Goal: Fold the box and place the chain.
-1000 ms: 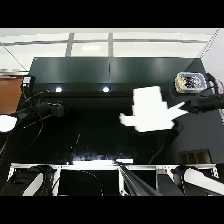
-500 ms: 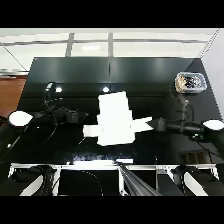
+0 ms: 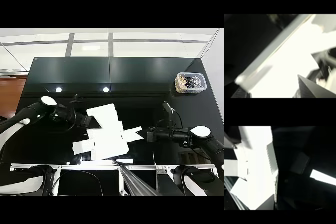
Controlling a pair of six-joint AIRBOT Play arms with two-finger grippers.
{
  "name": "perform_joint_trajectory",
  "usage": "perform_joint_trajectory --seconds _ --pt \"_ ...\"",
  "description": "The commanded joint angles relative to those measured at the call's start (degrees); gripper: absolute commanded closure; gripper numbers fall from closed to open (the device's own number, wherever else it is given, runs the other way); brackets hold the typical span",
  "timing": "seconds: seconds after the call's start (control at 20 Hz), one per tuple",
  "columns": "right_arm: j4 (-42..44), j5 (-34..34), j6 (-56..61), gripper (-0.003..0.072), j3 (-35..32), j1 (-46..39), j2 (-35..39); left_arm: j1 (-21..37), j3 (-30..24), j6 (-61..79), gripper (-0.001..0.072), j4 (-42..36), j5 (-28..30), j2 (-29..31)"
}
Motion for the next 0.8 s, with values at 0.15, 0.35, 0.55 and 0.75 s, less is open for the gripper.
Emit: perform_joint_trajectory --seconds 0.15,0.35,0.55,0.75 --pt "0.1 -0.8 0.0 0.0677 -0.1 0.9 0.1 -0.1 3.3 15.6 0.0400 -1.6 -14.7 -7.7" --pt "-1.2 -1.1 0.0 0.0676 0.1 0.8 0.1 -0.1 4.5 17.6 0.0673 3.2 -19.5 -7.8" --pt "-13.3 0.1 5.9 0.0044 4.9 -3.1 0.1 -0.2 6.3 17.6 0.0684 5.2 -19.0 -7.4" --pt "-28.7 10.3 5.3 0.0045 16.5 -5.2 0.1 -3.1 6.0 18.4 0.0685 5.2 -9.4 0.3"
